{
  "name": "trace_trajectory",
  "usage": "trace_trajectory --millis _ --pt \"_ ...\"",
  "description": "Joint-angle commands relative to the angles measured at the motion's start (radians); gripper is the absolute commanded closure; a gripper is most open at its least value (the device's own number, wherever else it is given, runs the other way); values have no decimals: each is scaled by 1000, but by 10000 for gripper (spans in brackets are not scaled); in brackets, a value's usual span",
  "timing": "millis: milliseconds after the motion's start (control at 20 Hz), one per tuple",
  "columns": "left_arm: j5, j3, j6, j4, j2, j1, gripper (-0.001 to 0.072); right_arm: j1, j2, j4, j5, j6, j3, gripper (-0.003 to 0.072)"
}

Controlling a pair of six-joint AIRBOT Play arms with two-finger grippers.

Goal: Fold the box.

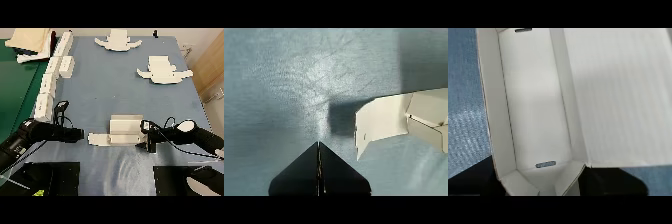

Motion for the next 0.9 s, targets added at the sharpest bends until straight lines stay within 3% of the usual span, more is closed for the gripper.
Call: trace_trajectory --millis 0,250,450,700,750,800,850 --pt "108 -56 70 -218 -85 47 693 1 0 0 0 0 -1 184" --pt "217 -56 325 -473 -280 47 693 1 0 0 0 0 -1 185" --pt "208 -54 598 -773 -302 47 693 1 0 0 0 0 -1 185" --pt "120 -35 645 -805 -288 47 678 1 0 0 0 0 -1 184" --pt "119 -35 645 -806 -288 47 403 1 0 0 0 0 -1 185" --pt "121 -35 645 -807 -288 45 181 1 0 0 0 0 -1 184" --pt "126 -33 646 -808 -288 41 186 1 0 0 0 0 -1 185"
